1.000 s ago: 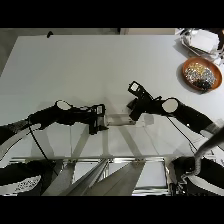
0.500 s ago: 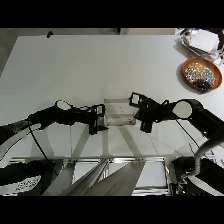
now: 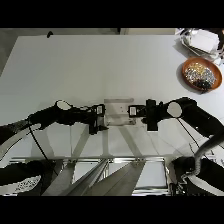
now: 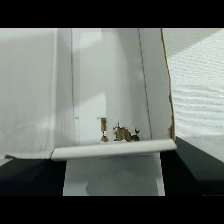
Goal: Fold the box and place the chain.
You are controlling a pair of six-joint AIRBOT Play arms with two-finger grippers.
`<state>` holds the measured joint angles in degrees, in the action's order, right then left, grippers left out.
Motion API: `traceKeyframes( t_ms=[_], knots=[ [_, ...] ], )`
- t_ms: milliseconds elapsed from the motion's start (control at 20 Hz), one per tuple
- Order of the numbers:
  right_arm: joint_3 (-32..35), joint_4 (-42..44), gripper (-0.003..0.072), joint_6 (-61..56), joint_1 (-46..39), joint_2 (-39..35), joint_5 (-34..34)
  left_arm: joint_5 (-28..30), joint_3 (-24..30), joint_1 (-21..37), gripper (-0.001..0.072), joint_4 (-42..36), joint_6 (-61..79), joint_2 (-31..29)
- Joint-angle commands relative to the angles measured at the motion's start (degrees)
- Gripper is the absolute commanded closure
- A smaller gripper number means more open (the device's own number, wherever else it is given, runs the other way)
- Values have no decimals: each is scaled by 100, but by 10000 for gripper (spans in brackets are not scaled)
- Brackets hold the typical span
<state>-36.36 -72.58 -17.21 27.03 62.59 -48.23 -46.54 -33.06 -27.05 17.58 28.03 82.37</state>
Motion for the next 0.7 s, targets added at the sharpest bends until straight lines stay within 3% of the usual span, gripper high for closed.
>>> traceKeyframes(
  t_ms=[0,100,650],
  knots=[
    [-7,122,470,146,96,223,428,2,2,4,499,0,2,-4],
    [-7,372,533,219,205,291,544,2,2,4,499,0,2,-4],
    [-7,981,533,280,463,415,608,2,2,4,499,-2,2,-4]
  ],
)
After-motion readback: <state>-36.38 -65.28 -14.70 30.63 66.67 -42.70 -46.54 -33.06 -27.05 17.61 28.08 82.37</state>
